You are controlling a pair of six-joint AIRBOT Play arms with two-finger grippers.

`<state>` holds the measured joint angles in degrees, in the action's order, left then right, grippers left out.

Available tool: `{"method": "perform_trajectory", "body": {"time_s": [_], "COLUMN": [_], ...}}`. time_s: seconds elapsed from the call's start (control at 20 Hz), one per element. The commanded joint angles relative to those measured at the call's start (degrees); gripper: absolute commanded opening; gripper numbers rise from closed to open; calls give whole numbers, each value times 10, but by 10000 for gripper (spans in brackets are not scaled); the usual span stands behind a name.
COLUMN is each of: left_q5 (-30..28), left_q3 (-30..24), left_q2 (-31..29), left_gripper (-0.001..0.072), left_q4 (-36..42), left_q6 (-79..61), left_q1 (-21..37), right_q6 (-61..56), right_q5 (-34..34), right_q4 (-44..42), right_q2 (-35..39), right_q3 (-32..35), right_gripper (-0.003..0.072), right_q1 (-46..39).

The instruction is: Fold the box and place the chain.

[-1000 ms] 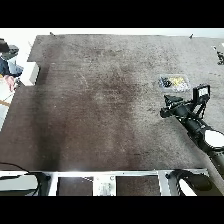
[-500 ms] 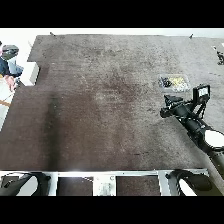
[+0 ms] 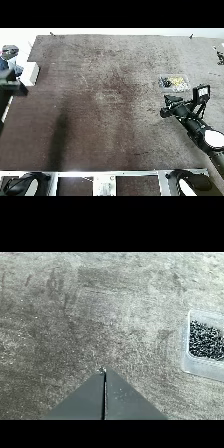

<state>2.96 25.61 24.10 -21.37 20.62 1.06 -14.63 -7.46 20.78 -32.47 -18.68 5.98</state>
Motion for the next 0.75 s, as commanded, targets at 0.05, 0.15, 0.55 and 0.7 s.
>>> {"method": "perform_trajectory", "body": {"time_s": [0.05, 0.15, 0.55, 0.7], "left_q5": [-15, -15, -8, -8], "left_q3": [-136, -172, -184, -184], "left_q2": [-135, -168, -172, -172], "left_gripper": [5, 6, 11, 11], "left_q4": [-1, -1, -1, -1], "left_q6": [-1, -1, -1, -1], "left_q1": [-21, -21, -21, -21], "right_q6": [0, 0, 0, 0], "right_q5": [0, 0, 0, 0], "right_q4": [0, 0, 0, 0], "right_q2": [0, 0, 0, 0], "right_q3": [0, 0, 0, 0], "right_gripper": [10, 10, 10, 10], "right_q1": [0, 0, 0, 0]}}
